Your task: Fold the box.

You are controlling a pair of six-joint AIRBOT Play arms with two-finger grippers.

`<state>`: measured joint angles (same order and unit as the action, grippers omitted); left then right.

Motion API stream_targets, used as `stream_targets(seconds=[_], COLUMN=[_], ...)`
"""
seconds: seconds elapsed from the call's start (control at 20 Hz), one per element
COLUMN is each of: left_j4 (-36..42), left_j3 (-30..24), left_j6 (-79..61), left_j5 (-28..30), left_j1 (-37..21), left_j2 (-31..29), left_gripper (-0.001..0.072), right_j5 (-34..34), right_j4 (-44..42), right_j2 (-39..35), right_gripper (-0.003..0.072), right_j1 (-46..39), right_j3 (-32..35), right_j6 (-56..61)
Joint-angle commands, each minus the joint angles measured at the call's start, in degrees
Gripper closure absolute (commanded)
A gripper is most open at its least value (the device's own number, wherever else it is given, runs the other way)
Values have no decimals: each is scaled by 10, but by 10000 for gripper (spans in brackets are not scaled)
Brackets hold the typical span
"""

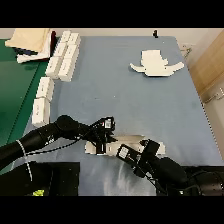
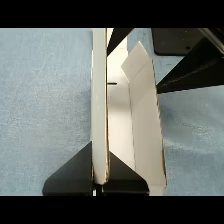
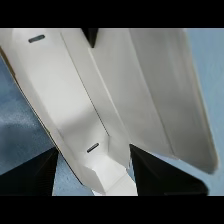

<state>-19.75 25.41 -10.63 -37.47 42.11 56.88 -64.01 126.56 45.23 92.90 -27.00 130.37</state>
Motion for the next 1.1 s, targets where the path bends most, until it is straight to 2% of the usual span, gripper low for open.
stream_targets(seconds=[0.0, 0.25, 0.3, 0.35, 0.65, 0.8, 1.05], left_j4=[0, 0, 0, 0, 0, 0, 0], left_j3=[0, 0, 0, 0, 0, 0, 0], left_j6=[0, 0, 0, 0, 0, 0, 0], left_j5=[-2, -2, -2, -2, -2, -2, -2], left_j1=[0, 0, 0, 0, 0, 0, 0], left_j2=[0, 0, 0, 0, 0, 0, 0], left_gripper=[692, 691, 692, 692, 692, 691, 692], right_j5=[-25, -35, -36, -36, -81, -28, 59], right_j4=[3, -15, -17, -17, -16, -15, -72], right_j2=[0, 0, 0, 0, 0, -31, -148], right_gripper=[-2, -2, -34, -34, -34, -34, -34], right_j1=[0, 0, 0, 0, 0, -14, -92], right_j3=[-6, -6, -6, -6, -3, 30, 76], right_j6=[73, 74, 73, 72, 56, 27, -108])
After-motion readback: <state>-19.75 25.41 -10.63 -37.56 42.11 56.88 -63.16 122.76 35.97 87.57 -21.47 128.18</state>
